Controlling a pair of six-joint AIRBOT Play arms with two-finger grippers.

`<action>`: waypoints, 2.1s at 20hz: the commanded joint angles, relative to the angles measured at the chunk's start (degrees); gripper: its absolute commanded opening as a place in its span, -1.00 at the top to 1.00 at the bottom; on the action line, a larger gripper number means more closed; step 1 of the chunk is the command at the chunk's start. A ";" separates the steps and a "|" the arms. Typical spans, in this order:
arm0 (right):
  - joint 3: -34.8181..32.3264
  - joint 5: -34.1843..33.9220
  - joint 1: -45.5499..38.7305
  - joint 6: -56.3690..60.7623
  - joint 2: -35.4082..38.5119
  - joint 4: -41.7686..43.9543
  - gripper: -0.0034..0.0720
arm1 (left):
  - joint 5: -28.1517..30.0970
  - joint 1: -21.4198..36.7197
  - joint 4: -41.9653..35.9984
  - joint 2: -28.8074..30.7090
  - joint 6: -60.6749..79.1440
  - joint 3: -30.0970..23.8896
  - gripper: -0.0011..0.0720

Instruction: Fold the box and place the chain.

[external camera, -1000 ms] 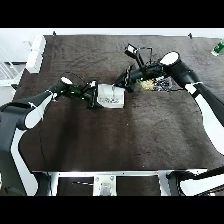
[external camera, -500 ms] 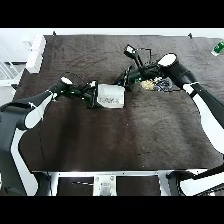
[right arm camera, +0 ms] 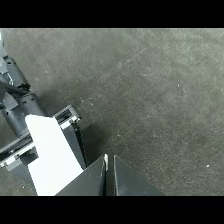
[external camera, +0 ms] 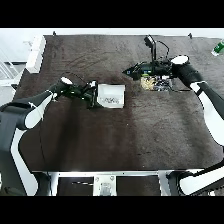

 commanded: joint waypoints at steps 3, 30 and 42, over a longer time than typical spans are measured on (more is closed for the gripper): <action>-0.07 2.56 1.84 1.05 -4.35 -0.79 0.73 | 0.00 0.02 0.02 -0.02 0.00 0.00 -0.15; 1.90 8.92 9.11 1.03 -4.66 -20.04 -0.29 | 0.02 0.02 0.02 -0.02 0.00 0.00 -0.15; 1.88 8.31 11.02 1.01 -4.79 -22.80 -0.39 | 0.02 0.02 0.02 -0.02 0.00 0.00 -0.15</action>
